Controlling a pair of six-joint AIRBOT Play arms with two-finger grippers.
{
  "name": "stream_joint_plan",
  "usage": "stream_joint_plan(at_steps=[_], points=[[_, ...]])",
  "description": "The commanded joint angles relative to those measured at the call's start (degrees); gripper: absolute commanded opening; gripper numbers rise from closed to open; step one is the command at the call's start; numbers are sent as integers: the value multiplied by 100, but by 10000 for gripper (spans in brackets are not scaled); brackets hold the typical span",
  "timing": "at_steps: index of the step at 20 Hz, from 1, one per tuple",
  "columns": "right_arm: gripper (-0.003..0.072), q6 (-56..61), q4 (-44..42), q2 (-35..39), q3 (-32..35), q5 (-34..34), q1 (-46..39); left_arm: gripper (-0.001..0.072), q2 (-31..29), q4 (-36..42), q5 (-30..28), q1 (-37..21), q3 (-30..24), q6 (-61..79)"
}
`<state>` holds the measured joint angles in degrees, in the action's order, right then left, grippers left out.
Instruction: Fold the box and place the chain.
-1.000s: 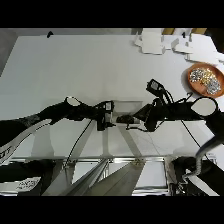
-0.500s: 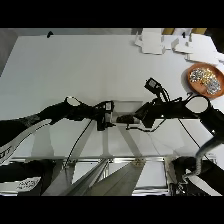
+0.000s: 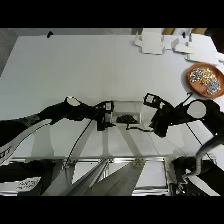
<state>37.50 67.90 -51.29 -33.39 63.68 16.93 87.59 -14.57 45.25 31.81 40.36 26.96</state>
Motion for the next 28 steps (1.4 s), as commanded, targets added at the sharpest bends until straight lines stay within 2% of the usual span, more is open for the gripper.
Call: stream_joint_plan(at_steps=[1, 2, 6, 14, 28], points=[[218, -42, 258, 31, 157, 138, -2, 319, -4, -2, -2, 0, 0, 2], [181, -55, 125, 22, 251, 83, 2, 319, -4, -2, -2, 0, 0, 2], [181, -197, 133, -9, 730, -291, 4, 319, -4, -2, -2, 0, 0, 2], [181, -199, 52, -55, 920, -975, 4, 319, -4, -2, -2, 0, 0, 2], [172, -492, -70, -96, 1187, -1248, 4, 319, -4, -2, -2, 0, 0, 2]])
